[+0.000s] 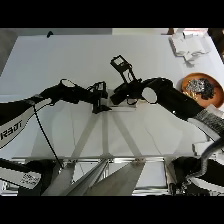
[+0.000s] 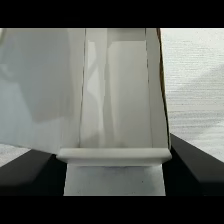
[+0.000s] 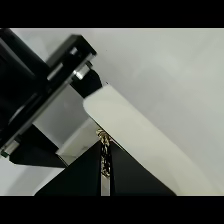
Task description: Fold the box and place the chain.
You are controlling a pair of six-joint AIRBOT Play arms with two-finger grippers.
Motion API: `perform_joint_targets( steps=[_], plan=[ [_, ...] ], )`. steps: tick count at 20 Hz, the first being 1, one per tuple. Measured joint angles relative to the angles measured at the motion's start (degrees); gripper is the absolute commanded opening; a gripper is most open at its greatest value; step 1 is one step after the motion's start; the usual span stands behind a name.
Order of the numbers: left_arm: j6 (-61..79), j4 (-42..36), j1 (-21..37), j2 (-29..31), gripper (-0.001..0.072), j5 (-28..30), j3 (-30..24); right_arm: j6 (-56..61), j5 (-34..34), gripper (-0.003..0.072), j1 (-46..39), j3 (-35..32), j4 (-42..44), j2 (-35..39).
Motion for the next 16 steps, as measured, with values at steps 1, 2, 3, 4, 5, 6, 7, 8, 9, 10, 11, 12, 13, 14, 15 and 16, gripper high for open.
perform_joint_targets(
  steps=[1,2,3,4,5,6,7,8,9,10,11,12,13,14,15,16],
  plan=[
    [0.0,0.0,0.0,0.0,0.0355,0.0,0.0,-1.2,-0.6,0.0011,0.0,0.0,1.3,-0.4],
    [0.0,0.0,0.0,0.0,0.0355,0.0,0.0,-2.2,-0.9,0.0022,0.0,0.0,2.3,-0.9],
    [0.0,0.0,0.0,0.0,0.0355,0.0,0.0,-2.9,-0.9,0.0119,0.0,0.0,2.8,-1.4],
    [0.0,0.0,0.0,0.0,0.0355,0.0,0.0,-3.4,-0.5,0.0234,0.0,0.0,3.0,-1.9],
    [0.0,0.0,0.0,0.0,0.0355,0.0,0.0,-4.0,0.2,0.0265,0.0,0.0,2.9,-2.2],
    [0.0,0.0,0.0,0.0,0.0355,0.0,0.0,-4.4,1.0,0.0265,0.0,0.0,2.4,-2.3],
    [0.0,0.0,0.0,0.0,0.0355,0.0,0.0,-4.5,2.0,0.0265,-0.1,0.0,2.1,-2.3],
    [0.0,0.0,0.0,0.0,0.0355,0.0,0.0,-4.6,3.0,0.0265,-0.3,0.0,1.8,-2.2],
    [0.0,0.0,0.0,0.0,0.0355,0.0,0.0,-4.8,4.1,0.0265,-0.7,0.0,1.5,-1.7],
    [0.0,0.0,0.0,0.0,0.0355,0.0,0.0,-4.9,5.1,0.0265,-1.1,0.0,1.3,-1.0],
    [0.0,0.0,0.0,0.0,0.0355,0.0,0.0,-5.1,6.3,0.0265,-1.6,0.0,1.2,0.0],
    [0.0,0.0,0.0,0.0,0.0355,0.0,0.0,-5.4,7.4,0.0265,-2.4,0.0,1.1,1.3],
    [0.0,0.0,0.0,0.0,0.0355,0.0,0.0,-5.8,8.5,0.0266,-3.3,0.0,1.0,2.9],
    [0.0,0.0,0.0,0.0,0.0355,0.0,0.0,-6.2,9.7,0.0266,-4.6,0.0,0.9,4.8],
    [0.0,0.0,0.0,0.0,0.0355,0.0,0.0,-6.8,10.8,0.0267,-6.1,0.0,0.8,6.8],
    [0.0,0.0,0.0,0.0,0.0355,0.0,0.0,-7.4,11.8,0.0272,-8.1,0.0,0.7,8.9]
  ],
)
